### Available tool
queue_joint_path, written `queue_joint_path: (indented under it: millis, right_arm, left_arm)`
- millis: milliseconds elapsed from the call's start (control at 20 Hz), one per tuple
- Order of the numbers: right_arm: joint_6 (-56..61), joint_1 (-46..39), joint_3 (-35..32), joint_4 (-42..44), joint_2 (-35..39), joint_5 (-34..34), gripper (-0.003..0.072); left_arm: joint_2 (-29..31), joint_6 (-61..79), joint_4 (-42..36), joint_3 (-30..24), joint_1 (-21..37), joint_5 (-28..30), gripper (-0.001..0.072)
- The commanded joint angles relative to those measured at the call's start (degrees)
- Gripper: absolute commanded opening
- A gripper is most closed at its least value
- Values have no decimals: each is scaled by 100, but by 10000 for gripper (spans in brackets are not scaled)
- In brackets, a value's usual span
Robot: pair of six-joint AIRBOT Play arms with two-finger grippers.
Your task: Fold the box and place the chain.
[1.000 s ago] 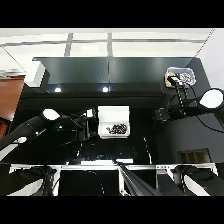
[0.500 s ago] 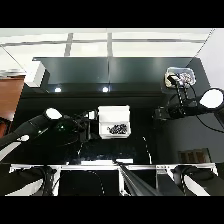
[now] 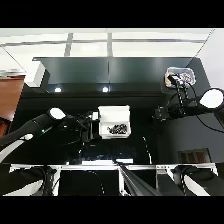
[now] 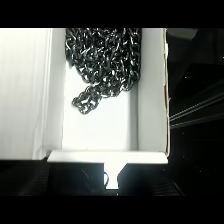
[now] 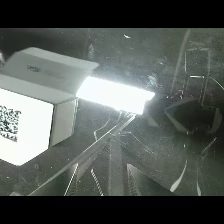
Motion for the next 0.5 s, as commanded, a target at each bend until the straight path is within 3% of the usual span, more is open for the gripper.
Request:
queue_joint_path:
  millis: [0, 50, 100, 200, 350, 400, 450]
  right_arm:
    - [2, -2, 0, 0, 0, 0, 379]
    - [2, -2, 0, 4, 0, -15, 379]
    - [2, -2, 0, 17, 0, -48, 379]
    - [7, 44, -17, 168, -2, -240, 379]
    - [9, 457, -96, 396, -33, -1058, 381]
    - [146, 601, -94, 450, -81, -1480, 454]
    - [192, 678, -83, 699, -212, -1869, 645]
  left_arm:
    - [-120, -2, 83, 129, -140, -85, 715]
    - [-120, 0, 83, 129, -188, -81, 707]
    - [-120, 0, 81, 129, -219, -74, 641]
    - [-120, 0, 81, 129, -216, -66, 357]
    - [-120, 0, 79, 129, -216, -11, 348]
    - [-120, 0, 81, 129, -216, -11, 348]
    - [-120, 0, 81, 129, -216, -13, 348]
